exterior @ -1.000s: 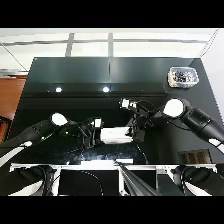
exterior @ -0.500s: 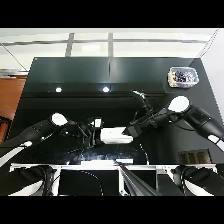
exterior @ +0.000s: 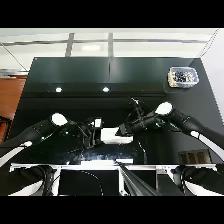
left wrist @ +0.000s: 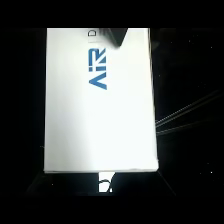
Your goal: Fold the box and place the chain.
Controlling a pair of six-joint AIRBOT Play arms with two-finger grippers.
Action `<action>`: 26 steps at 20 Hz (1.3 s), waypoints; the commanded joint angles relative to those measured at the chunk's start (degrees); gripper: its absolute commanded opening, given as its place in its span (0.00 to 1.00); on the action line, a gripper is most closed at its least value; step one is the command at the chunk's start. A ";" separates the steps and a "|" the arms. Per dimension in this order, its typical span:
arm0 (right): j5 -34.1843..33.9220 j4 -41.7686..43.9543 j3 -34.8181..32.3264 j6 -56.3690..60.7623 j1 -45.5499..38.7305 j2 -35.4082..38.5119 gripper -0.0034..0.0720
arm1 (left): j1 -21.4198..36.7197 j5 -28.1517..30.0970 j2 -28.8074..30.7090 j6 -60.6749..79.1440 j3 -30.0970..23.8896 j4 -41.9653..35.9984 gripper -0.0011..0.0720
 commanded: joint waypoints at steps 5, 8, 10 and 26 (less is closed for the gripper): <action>-3.74 -1.86 -0.07 1.20 0.22 -1.31 0.07 | -0.02 0.02 0.00 -0.04 0.04 0.00 0.65; -2.73 -1.75 0.04 -0.11 0.13 -1.20 0.06 | -0.02 -0.02 0.00 -0.04 0.04 0.00 0.65; 0.20 -1.73 1.22 -0.76 -1.11 -0.13 0.06 | -0.02 -0.15 0.00 -0.04 0.04 0.00 0.65; 20.04 -17.18 7.56 1.88 -39.43 30.36 0.07 | 0.09 -11.10 12.59 -30.25 4.68 21.55 0.99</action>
